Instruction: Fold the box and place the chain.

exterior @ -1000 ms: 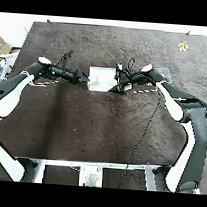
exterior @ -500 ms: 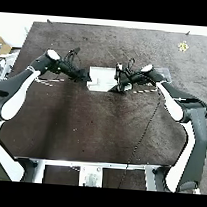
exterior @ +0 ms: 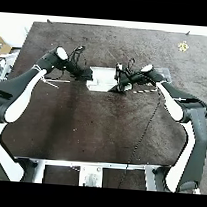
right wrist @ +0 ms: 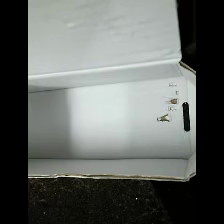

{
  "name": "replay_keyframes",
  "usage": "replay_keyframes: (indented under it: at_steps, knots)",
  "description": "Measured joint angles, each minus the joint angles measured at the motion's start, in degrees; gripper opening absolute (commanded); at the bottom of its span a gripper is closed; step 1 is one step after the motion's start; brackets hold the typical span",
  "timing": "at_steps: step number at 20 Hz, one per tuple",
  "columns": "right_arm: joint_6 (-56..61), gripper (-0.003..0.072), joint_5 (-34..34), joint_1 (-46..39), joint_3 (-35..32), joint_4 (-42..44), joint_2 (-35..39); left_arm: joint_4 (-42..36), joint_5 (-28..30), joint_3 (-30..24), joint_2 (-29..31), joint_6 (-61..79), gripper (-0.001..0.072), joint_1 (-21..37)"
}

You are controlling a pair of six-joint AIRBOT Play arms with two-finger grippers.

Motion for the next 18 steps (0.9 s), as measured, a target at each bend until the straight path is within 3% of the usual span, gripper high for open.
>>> replay_keyframes:
  at_steps: [14,18]
  knots:
    - [0.0,0.0441,0.0,0.0,0.0,0.0,0.0,7.6,1.0,0.6,-0.1,-12.3,0.0418,-4.3]
    - [0.0,0.0441,0.0,0.0,0.0,0.0,0.0,14.3,-1.1,4.6,-1.7,-18.9,0.0399,-6.8]
